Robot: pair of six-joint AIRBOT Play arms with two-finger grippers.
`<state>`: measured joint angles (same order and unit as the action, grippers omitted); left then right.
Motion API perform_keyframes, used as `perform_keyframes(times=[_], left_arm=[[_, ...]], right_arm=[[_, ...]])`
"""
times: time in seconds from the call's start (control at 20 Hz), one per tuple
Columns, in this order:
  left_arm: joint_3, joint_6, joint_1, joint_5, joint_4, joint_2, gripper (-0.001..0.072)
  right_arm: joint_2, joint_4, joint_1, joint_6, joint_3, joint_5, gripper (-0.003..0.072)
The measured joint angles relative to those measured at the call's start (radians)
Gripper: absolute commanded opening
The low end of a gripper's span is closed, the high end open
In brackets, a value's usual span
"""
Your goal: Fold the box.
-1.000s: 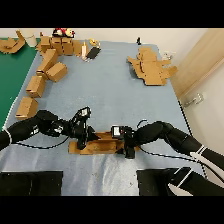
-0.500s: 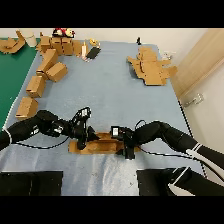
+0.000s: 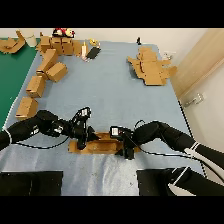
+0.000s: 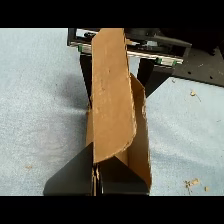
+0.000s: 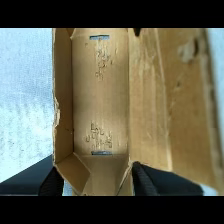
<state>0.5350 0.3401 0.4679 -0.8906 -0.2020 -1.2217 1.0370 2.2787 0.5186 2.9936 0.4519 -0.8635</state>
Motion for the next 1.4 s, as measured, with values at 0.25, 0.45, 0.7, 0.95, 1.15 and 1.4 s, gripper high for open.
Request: perform_keyframes(times=[0.25,0.45,0.7,0.95,1.15,1.4], left_arm=[[0.0,0.0,0.0,0.0,0.0,0.0,0.0011],[0.0,0.0,0.0,0.0,0.0,0.0,0.0011],[0.0,0.0,0.0,0.0,0.0,0.0,0.0011],[0.0,0.0,0.0,0.0,0.0,0.0,0.001],[0.0,0.0,0.0,0.001,0.0,0.0,0.0011],[0.0,0.0,0.0,0.0,0.0,0.0,0.0011]], right_arm=[[0.0,0.0,0.0,0.0,0.0,0.0,0.0578],[0.006,0.003,0.0,0.0,0.0,0.004,0.0577],[0.008,0.011,0.0,0.0,0.0,0.009,0.0578],[0.009,0.016,0.0,0.0,-0.001,0.017,0.0578],[0.009,0.026,0.001,-0.003,-0.001,0.036,0.0577],[0.01,0.033,0.014,-0.008,-0.001,0.058,0.0578]])
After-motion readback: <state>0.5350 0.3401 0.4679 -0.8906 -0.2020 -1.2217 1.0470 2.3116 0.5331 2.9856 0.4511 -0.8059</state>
